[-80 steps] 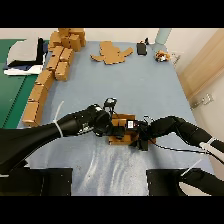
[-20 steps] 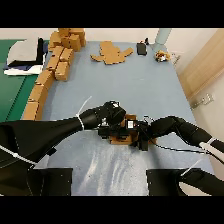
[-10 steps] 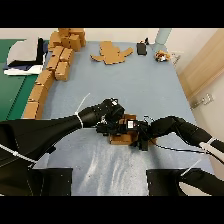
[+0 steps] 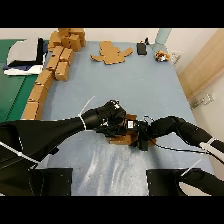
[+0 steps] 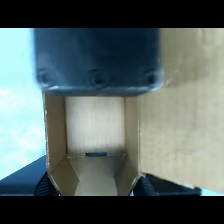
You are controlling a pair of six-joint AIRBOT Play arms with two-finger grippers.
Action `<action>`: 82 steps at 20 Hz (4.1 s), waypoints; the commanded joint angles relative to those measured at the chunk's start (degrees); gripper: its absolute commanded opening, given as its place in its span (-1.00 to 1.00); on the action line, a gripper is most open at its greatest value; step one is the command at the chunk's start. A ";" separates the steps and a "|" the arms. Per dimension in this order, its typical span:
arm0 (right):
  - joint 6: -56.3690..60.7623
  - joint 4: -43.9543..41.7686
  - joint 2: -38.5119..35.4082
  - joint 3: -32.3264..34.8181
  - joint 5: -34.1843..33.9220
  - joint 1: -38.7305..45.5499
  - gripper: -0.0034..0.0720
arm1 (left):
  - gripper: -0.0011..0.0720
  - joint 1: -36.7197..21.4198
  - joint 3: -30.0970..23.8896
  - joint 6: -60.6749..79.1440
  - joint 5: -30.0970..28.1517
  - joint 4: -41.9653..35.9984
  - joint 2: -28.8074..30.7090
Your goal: Fold the box.
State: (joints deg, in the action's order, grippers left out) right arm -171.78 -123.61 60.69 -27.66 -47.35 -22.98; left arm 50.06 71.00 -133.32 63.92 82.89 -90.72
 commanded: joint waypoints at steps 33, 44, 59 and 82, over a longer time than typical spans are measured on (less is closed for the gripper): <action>-0.15 0.00 -0.04 0.00 0.11 0.00 0.35 | -0.92 0.26 0.37 -0.22 -0.61 0.46 -0.35; -0.15 0.00 -0.04 0.00 0.11 0.00 0.35 | -0.13 0.20 0.42 -0.28 0.33 0.66 -0.35; -0.15 0.02 -0.04 0.00 0.11 0.00 0.35 | 0.23 0.26 0.48 -4.31 1.75 2.71 -0.35; -0.15 0.00 -0.04 0.00 0.11 0.00 0.35 | -0.54 1.77 2.69 -8.98 2.54 7.06 -2.75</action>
State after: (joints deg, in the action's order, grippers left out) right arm -171.94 -123.61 60.69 -27.66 -47.27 -22.96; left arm 51.70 73.63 -142.32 65.95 89.89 -93.25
